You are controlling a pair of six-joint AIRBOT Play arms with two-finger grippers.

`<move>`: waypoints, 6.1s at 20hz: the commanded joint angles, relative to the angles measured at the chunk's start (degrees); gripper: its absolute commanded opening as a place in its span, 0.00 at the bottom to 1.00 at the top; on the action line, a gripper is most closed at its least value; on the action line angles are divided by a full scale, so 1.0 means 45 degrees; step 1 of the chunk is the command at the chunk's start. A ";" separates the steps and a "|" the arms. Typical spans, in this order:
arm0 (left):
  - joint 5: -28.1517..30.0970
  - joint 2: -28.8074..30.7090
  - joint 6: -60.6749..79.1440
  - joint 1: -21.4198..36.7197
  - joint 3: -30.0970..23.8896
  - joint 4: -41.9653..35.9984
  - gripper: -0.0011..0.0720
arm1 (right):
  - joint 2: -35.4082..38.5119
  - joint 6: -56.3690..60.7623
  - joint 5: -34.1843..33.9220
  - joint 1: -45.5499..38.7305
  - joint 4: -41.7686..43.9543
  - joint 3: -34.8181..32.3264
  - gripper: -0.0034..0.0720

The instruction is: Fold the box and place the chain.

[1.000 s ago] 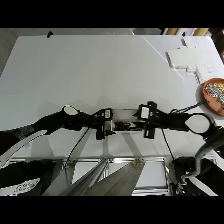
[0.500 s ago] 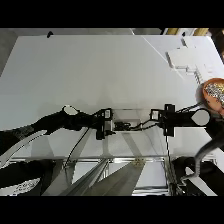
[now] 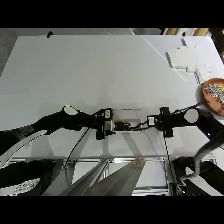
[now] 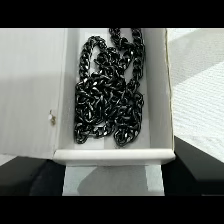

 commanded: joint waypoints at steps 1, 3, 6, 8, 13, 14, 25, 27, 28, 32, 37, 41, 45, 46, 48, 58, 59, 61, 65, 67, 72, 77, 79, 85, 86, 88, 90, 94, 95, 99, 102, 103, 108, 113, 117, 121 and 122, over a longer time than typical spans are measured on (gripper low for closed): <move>0.0005 -0.0010 0.0005 0.0005 -0.0005 0.0005 0.30 | -0.0471 -0.0189 -0.0087 0.0015 -0.0039 -0.0024 0.21; 0.0005 -0.0010 0.0005 0.0005 -0.0005 0.0005 0.30 | -0.0466 -0.0185 -0.0058 0.0015 -0.0039 -0.0024 0.08; 0.0005 -0.0010 0.0010 0.0005 -0.0005 0.0005 0.30 | 0.0384 -0.0165 0.0311 0.0015 -0.0209 -0.0024 0.06; 0.0005 -0.0010 0.0010 0.0005 -0.0005 0.0005 0.30 | 0.1710 -0.0044 0.0695 0.0019 -0.0078 -0.0024 0.06; 0.0000 -0.0010 0.0005 0.0005 -0.0005 0.0005 0.30 | 0.4517 -0.0044 0.1724 0.0889 0.3555 -0.0024 0.06; 0.0010 -0.0010 0.0005 0.0005 -0.0005 0.0005 0.30 | 0.4852 -0.0044 0.1763 0.1234 0.4527 -0.0024 0.06; -0.0044 -0.0010 0.0005 0.0005 -0.0005 0.0005 0.30 | 0.3113 0.0738 -0.3002 0.6159 0.8150 -0.0024 0.06; -0.0039 -0.0010 0.0005 0.0005 -0.0005 0.0005 0.30 | 0.2234 0.0971 -0.3735 0.6441 0.8116 -0.0029 0.06; -0.0039 -0.0010 0.0005 0.0005 -0.0005 0.0005 0.30 | 0.1957 0.0962 -0.3857 0.6455 0.8116 -0.0024 0.07; -0.0039 -0.0010 0.0005 0.0005 -0.0005 0.0005 0.30 | 0.1991 0.0976 -0.3886 0.6421 0.7082 0.0287 0.29; -0.0039 -0.0010 0.0005 0.0005 -0.0005 0.0005 0.30 | 0.2866 0.1632 -0.0160 0.4362 0.4221 0.1967 0.30; -0.0039 -0.0010 0.0005 0.0005 -0.0005 0.0005 0.30 | 0.2929 0.1632 0.2686 0.1972 0.2118 0.2312 0.29; -0.0039 -0.0010 0.0005 0.0005 -0.0005 0.0005 0.30 | 0.2516 0.1520 0.2744 0.0311 0.0923 0.1996 0.30; -0.0044 -0.0010 0.0005 0.0005 -0.0005 0.0005 0.30 | 0.2327 0.1496 0.2516 0.0267 0.0928 0.1841 0.30; -0.0039 -0.0010 0.0010 0.0005 -0.0005 0.0005 0.30 | 0.1851 0.1491 0.2220 0.0437 0.1035 0.1569 0.31; -0.0044 -0.0010 0.0005 0.0005 -0.0005 0.0005 0.30 | 0.0495 -0.0189 0.1195 0.1923 0.1394 0.0772 0.31; -0.0039 -0.0010 0.0005 0.0005 -0.0005 0.0005 0.30 | 0.0481 -0.0194 0.1166 0.1977 0.1579 0.0767 0.31; -0.0044 -0.0010 0.0005 0.0005 -0.0005 0.0005 0.30 | 0.0272 -0.0189 0.1064 0.2016 0.1860 0.0767 0.31; -0.0039 -0.0010 0.0005 0.0005 -0.0005 0.0005 0.30 | -0.0107 -0.0175 0.1010 0.2011 0.1977 0.0767 0.25; -0.0039 -0.0010 0.0005 0.0005 -0.0005 0.0005 0.30 | -0.0107 -0.0107 0.1020 0.2016 0.1982 0.0767 0.24; -0.0044 -0.0010 0.0005 0.0005 -0.0005 0.0005 0.30 | 0.0112 0.1326 0.1127 0.2016 0.1977 0.0767 0.24; -0.0039 -0.0010 0.0005 0.0005 -0.0005 0.0005 0.30 | 0.0865 0.2317 0.1715 0.2016 0.1957 0.0772 0.06; -0.0044 -0.0010 0.0005 0.0005 -0.0005 0.0005 0.30 | 0.1336 0.2317 0.2293 0.2016 0.1919 0.0772 0.06; -0.0044 -0.0010 0.0005 0.0005 -0.0005 0.0005 0.30 | 0.3279 0.4745 0.2603 0.2016 0.2055 0.0772 0.06; -0.0039 -0.0010 0.0005 0.0005 -0.0005 0.0005 0.30 | 0.3502 0.4998 0.2599 0.2016 0.2312 0.0772 0.06; -0.0044 -0.0010 0.0005 0.0005 -0.0005 0.0005 0.30 | 0.3691 0.4979 0.2599 0.2016 0.3711 0.0767 0.06; -0.0044 -0.0010 0.0005 0.0005 -0.0005 0.0005 0.30 | 0.3682 0.4979 0.2492 0.2016 0.5411 0.0767 0.06; -0.0044 -0.0010 0.0005 0.0005 -0.0005 0.0005 0.30 | 0.3682 0.4964 0.1341 0.2487 0.8869 0.0767 0.06; -0.0044 -0.0010 0.0005 0.0005 -0.0005 0.0005 0.30 | 0.3672 0.4959 0.0699 0.2875 0.9258 0.0767 0.06; -0.0044 -0.0010 0.0005 0.0005 -0.0005 0.0005 0.30 | 0.3118 0.4925 -0.2234 0.4925 0.9408 0.0767 0.06; -0.0044 -0.0010 0.0005 0.0005 -0.0005 0.0005 0.30 | 0.2059 0.4925 -0.3691 0.6300 0.9510 0.0772 0.06; -0.0039 -0.0010 0.0005 0.0005 -0.0005 0.0005 0.30 | 0.1656 0.4925 -0.4099 0.6645 0.9505 0.0772 0.06; -0.0044 -0.0010 0.0005 0.0005 -0.0005 0.0005 0.30 | 0.0073 0.4935 -0.4498 0.7053 0.9437 0.0772 0.07; -0.0044 -0.0010 0.0005 0.0005 -0.0005 0.0005 0.30 | 0.0627 0.4935 -0.3264 0.6441 0.7597 0.1234 0.46; -0.0044 -0.0010 0.0005 0.0005 -0.0005 0.0005 0.30 | 0.2531 0.4896 -0.0267 0.3895 0.3750 0.1608 0.38; -0.0044 -0.0010 0.0005 0.0005 -0.0005 0.0005 0.30 | 0.3240 0.2715 0.1394 0.1258 0.1263 0.1588 0.38; -0.0044 -0.0010 0.0005 0.0005 -0.0005 0.0005 0.30 | 0.3138 0.2259 0.1428 0.0792 0.1268 0.1545 0.38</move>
